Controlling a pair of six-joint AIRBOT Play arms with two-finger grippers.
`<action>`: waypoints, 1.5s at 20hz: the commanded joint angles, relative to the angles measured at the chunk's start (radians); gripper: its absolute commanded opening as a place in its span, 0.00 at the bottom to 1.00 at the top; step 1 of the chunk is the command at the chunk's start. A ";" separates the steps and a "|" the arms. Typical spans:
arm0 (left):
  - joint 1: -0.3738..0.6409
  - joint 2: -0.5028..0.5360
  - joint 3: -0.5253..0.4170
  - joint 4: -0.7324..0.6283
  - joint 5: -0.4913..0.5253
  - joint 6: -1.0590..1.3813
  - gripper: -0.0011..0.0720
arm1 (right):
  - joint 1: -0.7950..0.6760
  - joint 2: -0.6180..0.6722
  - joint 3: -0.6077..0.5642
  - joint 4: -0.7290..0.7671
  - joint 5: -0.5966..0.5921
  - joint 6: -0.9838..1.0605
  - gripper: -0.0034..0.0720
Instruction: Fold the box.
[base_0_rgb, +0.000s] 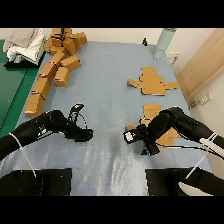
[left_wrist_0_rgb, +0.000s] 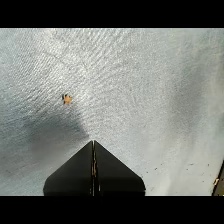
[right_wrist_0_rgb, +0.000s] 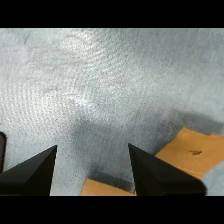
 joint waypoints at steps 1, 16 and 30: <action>0.000 -0.001 0.000 0.000 0.000 0.000 0.03 | 0.000 0.000 0.001 0.000 0.000 0.000 0.99; 0.000 -0.001 0.000 -0.006 0.024 0.000 0.03 | 0.000 -0.003 0.001 0.001 0.093 0.000 0.98; 0.000 -0.002 0.000 -0.050 0.166 0.000 0.03 | 0.000 -0.003 0.001 0.000 0.110 0.000 0.98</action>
